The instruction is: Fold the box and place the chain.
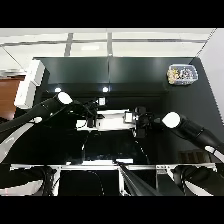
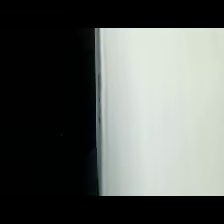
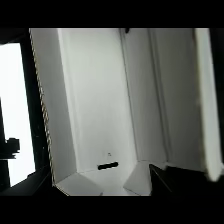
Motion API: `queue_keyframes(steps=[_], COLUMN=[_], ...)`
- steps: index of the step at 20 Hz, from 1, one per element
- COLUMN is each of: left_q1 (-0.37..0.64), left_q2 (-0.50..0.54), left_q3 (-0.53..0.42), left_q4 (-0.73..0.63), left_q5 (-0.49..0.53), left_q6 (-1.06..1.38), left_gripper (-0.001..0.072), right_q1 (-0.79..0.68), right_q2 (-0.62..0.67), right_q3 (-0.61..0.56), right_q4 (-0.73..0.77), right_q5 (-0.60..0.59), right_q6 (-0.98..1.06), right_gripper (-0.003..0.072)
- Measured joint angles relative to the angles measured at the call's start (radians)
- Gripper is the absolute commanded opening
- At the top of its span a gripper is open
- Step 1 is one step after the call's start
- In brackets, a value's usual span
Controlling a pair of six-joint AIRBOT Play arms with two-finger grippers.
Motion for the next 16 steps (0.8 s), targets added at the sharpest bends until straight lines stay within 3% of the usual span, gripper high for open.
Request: queue_keyframes(steps=[16], left_q1=[0.000], left_q2=[0.000], left_q3=[0.000], left_q4=[-0.001], left_q5=[-0.001], left_q6=[0.000], left_gripper=[0.0028], right_q1=[-0.132], right_q2=[-0.055], right_q3=[0.039], right_q4=[0.131], right_q5=[0.040], right_q6=[-0.122], right_gripper=[0.0705])
